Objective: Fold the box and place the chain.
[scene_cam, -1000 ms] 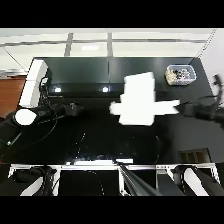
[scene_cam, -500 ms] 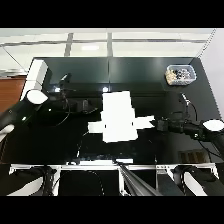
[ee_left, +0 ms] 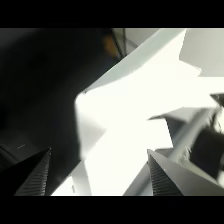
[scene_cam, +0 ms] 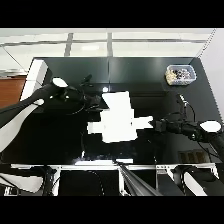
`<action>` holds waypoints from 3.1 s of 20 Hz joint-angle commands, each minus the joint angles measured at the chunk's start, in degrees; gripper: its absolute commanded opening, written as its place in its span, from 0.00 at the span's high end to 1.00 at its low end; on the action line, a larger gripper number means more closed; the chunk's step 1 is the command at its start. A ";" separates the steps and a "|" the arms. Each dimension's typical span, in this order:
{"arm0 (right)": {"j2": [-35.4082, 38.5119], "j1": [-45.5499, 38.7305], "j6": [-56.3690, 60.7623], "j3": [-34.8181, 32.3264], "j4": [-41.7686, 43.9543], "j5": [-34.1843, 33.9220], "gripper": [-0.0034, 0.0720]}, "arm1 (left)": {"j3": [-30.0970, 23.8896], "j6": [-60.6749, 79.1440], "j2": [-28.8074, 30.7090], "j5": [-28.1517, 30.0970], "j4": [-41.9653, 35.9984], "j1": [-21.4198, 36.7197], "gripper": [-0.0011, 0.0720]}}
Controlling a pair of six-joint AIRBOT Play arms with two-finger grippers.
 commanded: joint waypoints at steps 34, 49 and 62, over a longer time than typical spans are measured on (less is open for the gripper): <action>-0.04 13.99 -26.58 12.96 -23.78 3.17 0.03 | -0.09 52.46 4.74 14.71 11.82 -17.09 0.95; -3.74 27.45 -31.87 6.62 -30.51 -5.51 0.04 | -0.09 52.72 3.58 13.68 14.51 -14.49 0.95; -7.98 30.64 -34.97 6.62 -27.71 -13.68 0.04 | -0.09 52.72 3.17 12.20 14.82 -14.49 0.94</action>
